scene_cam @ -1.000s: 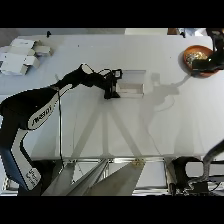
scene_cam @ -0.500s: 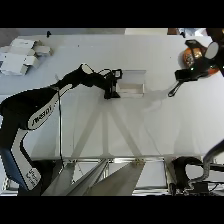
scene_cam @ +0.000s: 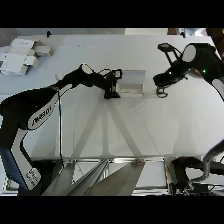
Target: Fold the box and place the chain.
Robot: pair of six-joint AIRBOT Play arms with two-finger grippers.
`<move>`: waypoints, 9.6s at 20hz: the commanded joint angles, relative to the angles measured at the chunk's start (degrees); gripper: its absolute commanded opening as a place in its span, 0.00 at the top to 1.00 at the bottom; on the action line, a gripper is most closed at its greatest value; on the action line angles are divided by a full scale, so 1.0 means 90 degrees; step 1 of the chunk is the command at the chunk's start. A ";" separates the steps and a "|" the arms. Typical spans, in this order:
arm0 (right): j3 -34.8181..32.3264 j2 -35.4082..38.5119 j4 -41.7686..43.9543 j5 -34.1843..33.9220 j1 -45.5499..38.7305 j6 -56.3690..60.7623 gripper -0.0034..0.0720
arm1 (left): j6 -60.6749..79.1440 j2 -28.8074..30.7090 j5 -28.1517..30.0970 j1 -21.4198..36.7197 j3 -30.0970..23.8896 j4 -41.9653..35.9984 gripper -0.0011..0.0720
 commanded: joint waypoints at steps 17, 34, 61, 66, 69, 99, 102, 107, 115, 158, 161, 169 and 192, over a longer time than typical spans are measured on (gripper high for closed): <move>0.0000 -0.0311 0.1489 -0.2033 0.1389 -0.0874 0.93 | 0.0000 0.0000 0.0000 0.0002 0.0005 0.0002 0.41; 0.0000 -0.0119 0.1411 -0.1668 0.1326 -0.0855 0.67 | 0.0000 0.0000 0.0000 0.0002 0.0005 0.0002 0.41; 0.0002 -0.1938 -0.0121 -0.1848 -0.0685 -0.0607 0.48 | 0.0000 0.0000 0.0002 0.0002 0.0005 0.0002 0.41; 0.0007 -0.2028 -0.0265 -0.1797 -0.0566 -0.0612 0.81 | 0.0002 0.0000 0.0000 0.0002 0.0005 0.0002 0.41; 0.0134 -0.2018 -0.0262 -0.1603 -0.0566 -0.0614 0.93 | 0.0000 0.0000 0.0002 0.0002 0.0005 0.0002 0.41; 0.0279 -0.1948 -0.0709 -0.1540 -0.0573 -0.0733 0.91 | 0.0002 0.0000 0.0000 0.0000 0.0005 0.0002 0.41; 0.0279 -0.1814 -0.0709 -0.1494 -0.0573 -0.0736 0.92 | 0.0000 0.0000 0.0002 0.0000 0.0005 0.0002 0.41; 0.0279 -0.1307 -0.0714 -0.1496 -0.0573 -0.0848 0.93 | 0.0000 0.0000 0.0000 0.0000 0.0005 0.0002 0.41; 0.0279 -0.1175 -0.0709 -0.1596 -0.0578 -0.1610 0.52 | 0.0002 0.0000 0.0000 0.0000 0.0005 0.0002 0.41; 0.0279 -0.0053 0.3279 -0.1841 0.1144 -0.3376 0.94 | 0.0000 0.0000 0.0000 0.0000 0.0005 0.0002 0.41; 0.0279 -0.0488 0.3055 -0.1756 0.1219 -0.3288 0.93 | 0.0002 0.0000 0.0000 0.0000 0.0005 0.0002 0.41; 0.0279 -0.1073 0.0799 -0.1702 0.1239 -0.2086 0.91 | 0.0000 0.0000 0.0000 0.0000 0.0005 0.0002 0.41; 0.0279 -0.0782 -0.0602 -0.1030 -0.1569 -0.0491 0.49 | 0.0000 0.0000 0.0000 0.0000 0.0005 0.0002 0.41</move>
